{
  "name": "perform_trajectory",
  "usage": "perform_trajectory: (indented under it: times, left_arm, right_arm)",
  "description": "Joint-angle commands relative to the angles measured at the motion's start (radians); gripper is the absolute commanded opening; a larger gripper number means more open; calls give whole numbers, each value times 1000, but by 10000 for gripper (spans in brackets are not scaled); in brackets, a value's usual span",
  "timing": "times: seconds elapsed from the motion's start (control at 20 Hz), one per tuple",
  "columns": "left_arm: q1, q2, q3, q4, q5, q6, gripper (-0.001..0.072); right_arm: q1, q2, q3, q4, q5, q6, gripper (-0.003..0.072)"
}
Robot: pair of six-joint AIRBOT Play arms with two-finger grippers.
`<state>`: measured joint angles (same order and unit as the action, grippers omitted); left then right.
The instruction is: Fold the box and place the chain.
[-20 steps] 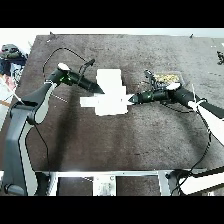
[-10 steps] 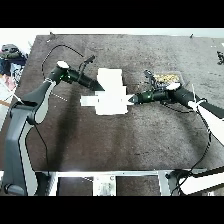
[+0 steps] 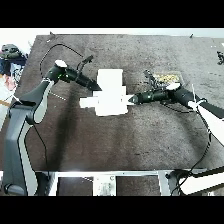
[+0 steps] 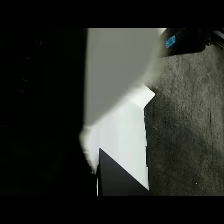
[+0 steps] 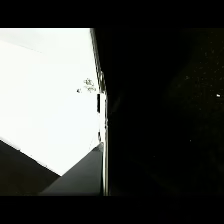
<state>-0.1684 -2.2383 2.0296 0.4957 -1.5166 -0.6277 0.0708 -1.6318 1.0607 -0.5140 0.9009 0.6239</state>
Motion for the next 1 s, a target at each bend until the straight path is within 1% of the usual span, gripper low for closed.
perform_trajectory:
  times: [0.0, 0.05, 0.1, 0.3, 0.45, 0.55, 0.7, 0.85, 0.95]
  left_arm:
    - [1, -1, 1, 14, -30, 69, 11]
    - [1, -1, 1, 14, -30, 111, 11]
    - [1, -1, 1, 13, -29, 196, 11]
    - [1, -1, 1, -9, -7, 477, 11]
    - [1, -1, 1, -26, 59, 603, 10]
    - [1, -1, 1, -32, 126, 649, 10]
    - [1, -1, -18, -23, 171, 712, 9]
    - [1, -2, -58, -24, 204, 768, 9]
    - [1, -3, -68, -23, 219, 791, 10]
  right_arm:
    - [-2, 1, 1, 2, -5, -3, 214]
    - [-8, 1, 1, 2, -4, -3, 443]
    - [-17, 4, 1, 1, -4, -3, 560]
    - [-92, 61, 1, 2, -8, -2, 558]
    - [-159, 107, 1, 2, -11, -2, 558]
    - [-177, 120, 1, 2, -11, -3, 558]
    - [-177, 119, 1, 2, -11, -3, 558]
    - [-177, 119, 1, 3, -11, -97, 558]
    - [-177, 119, 1, 25, -11, -170, 558]
